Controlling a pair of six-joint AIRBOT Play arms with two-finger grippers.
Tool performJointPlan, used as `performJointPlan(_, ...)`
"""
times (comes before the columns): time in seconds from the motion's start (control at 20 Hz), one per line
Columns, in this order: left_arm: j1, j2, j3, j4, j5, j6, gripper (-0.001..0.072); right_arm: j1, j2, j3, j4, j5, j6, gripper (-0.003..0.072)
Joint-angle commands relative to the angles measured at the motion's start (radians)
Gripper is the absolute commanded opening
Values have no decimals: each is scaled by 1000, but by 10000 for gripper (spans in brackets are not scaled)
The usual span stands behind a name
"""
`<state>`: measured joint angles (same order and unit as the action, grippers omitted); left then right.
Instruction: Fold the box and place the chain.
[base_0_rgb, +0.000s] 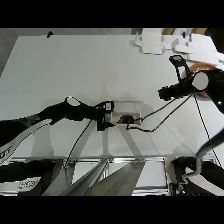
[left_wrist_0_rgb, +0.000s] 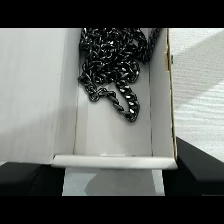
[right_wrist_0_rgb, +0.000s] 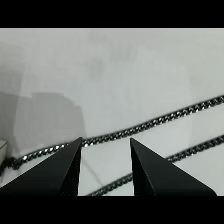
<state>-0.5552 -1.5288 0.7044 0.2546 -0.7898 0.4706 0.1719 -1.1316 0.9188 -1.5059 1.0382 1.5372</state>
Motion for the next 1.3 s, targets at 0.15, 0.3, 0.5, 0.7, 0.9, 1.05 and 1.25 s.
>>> performJointPlan(0.15,0,1,0,0,0,0,319,-5,-107,-16,3,-35,12,345)
performJointPlan(0.3,0,1,0,0,0,0,319,-5,-158,-16,-1,-21,68,344)
performJointPlan(0.5,0,1,0,0,0,0,319,-5,-218,-16,-2,30,91,306)
performJointPlan(0.7,0,1,0,0,0,0,319,-5,-241,-30,0,55,132,292)
performJointPlan(0.9,0,1,0,0,0,0,319,-5,-240,-72,0,31,132,292)
performJointPlan(1.05,0,1,0,0,0,0,319,-5,-238,-80,0,-6,131,292)
performJointPlan(1.25,0,1,0,0,0,0,319,-5,-237,-80,3,-26,118,292)
